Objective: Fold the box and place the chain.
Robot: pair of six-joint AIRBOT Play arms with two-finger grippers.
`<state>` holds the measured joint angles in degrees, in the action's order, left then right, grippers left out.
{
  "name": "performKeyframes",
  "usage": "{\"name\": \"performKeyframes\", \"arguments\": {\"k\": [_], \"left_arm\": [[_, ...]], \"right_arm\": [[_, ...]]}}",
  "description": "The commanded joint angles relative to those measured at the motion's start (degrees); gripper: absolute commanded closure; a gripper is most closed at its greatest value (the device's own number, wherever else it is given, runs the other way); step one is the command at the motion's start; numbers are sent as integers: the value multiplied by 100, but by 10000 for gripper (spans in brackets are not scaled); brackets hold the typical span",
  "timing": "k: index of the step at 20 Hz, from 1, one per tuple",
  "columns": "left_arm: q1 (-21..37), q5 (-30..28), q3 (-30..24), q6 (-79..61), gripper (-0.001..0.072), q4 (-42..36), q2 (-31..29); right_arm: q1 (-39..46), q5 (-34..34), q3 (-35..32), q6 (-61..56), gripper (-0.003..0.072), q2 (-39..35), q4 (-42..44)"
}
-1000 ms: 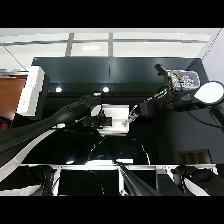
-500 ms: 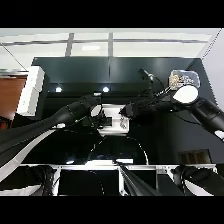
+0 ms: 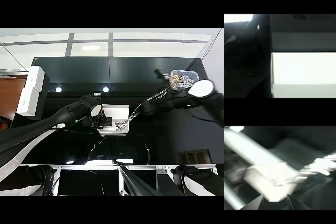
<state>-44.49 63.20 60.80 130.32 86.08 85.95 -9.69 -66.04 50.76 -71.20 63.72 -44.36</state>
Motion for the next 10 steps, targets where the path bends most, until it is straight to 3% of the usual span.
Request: {"name": "performKeyframes", "arguments": {"k": [1, 3, 4, 5, 7, 10], "left_arm": [[0, 7, 0, -2, 680, 0, 4], [0, 4, 0, -2, 680, 0, 4], [0, 4, 0, -2, 680, 0, 4], [0, 4, 0, -2, 680, 0, 4], [0, 7, 0, -2, 680, 0, 4], [0, 7, 0, -2, 680, 2, 4]], "right_arm": [[1036, 461, -39, -212, 348, -168, -1438], [1259, 1746, -293, -538, 348, -164, -2155], [1305, 2479, -494, -1211, 234, -140, -2518], [1338, 2924, -590, -2048, -29, -24, -2949], [1497, 3362, -483, -3163, -31, 426, -3427], [1687, 3453, 116, -3348, -31, 1357, -3010]]}}
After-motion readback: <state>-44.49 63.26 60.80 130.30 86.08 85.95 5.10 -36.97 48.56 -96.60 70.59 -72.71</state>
